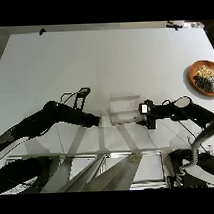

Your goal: Fold the box and place the chain.

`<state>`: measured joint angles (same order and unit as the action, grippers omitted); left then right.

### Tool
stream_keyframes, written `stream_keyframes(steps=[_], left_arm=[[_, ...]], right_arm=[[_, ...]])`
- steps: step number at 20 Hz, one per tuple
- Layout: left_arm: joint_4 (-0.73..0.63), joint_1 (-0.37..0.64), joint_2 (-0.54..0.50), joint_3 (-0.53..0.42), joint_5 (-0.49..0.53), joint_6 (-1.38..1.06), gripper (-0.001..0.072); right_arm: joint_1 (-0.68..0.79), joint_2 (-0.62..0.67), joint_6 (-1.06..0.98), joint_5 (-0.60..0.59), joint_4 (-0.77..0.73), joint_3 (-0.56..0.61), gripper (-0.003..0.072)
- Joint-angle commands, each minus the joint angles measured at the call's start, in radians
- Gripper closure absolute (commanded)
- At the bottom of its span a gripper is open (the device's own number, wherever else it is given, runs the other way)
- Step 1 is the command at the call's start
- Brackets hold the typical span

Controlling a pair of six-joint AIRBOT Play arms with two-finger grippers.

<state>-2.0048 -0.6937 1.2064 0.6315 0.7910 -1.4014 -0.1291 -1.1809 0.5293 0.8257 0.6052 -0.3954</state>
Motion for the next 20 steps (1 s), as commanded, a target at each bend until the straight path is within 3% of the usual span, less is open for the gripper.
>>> stream_keyframes(steps=[1, 8, 13, 20], left_arm=[[-0.009, -0.013, 0.02, 0.0, -0.027, 0.003, 0.0708], [-0.057, -0.07, 0.074, 0.0, -0.089, -0.016, 0.0706], [-0.174, -0.093, 0.073, 0.001, -0.14, -0.096, 0.0705], [-0.18, -0.09, -0.016, 0.001, -0.173, -0.136, 0.0703]], right_arm=[[0.0, 0.001, 0.0, 0.001, 0.0, 0.0, 0.0276], [0.0, 0.001, 0.0, 0.001, 0.0, 0.0, 0.0276], [0.0, 0.001, 0.0, 0.0, 0.0, -0.001, 0.0276], [0.0, 0.001, 0.0, 0.0, 0.0, 0.0, 0.0276]])
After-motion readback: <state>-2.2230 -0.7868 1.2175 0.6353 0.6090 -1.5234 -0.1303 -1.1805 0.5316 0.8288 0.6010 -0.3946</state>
